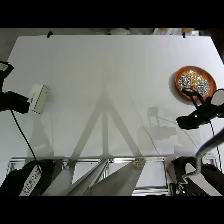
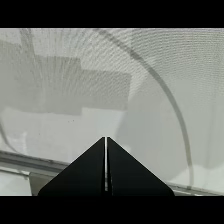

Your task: Fold the box and place the chain.

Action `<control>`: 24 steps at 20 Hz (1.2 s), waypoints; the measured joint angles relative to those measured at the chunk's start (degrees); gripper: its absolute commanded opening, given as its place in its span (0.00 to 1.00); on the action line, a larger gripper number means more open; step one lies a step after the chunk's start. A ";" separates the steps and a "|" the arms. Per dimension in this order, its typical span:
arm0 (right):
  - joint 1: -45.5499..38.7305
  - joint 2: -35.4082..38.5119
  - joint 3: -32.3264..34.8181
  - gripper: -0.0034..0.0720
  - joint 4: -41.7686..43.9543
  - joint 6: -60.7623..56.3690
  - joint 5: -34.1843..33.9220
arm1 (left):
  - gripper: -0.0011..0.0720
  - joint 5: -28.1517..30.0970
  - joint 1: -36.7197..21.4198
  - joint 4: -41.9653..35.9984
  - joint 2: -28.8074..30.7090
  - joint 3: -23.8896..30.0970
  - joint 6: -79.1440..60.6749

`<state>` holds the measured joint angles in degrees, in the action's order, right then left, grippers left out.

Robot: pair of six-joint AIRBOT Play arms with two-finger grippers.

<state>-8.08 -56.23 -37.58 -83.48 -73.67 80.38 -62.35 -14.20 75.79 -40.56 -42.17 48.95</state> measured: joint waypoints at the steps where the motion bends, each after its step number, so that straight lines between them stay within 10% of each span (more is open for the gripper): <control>1: 0.00 0.00 0.00 0.06 0.00 0.00 -0.02 | 0.02 -1.68 1.18 -0.37 1.40 0.00 1.29; 12: 0.00 0.00 0.00 0.06 0.00 0.00 0.00 | 0.02 -19.82 4.92 -2.84 4.57 0.24 23.17; 24: 0.00 0.00 0.00 0.06 0.00 0.00 0.00 | 0.02 -15.69 4.96 -3.74 4.61 0.24 24.59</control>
<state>-8.08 -56.23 -37.58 -83.48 -73.67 80.38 -78.04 -9.23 72.05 -35.94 -41.93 73.54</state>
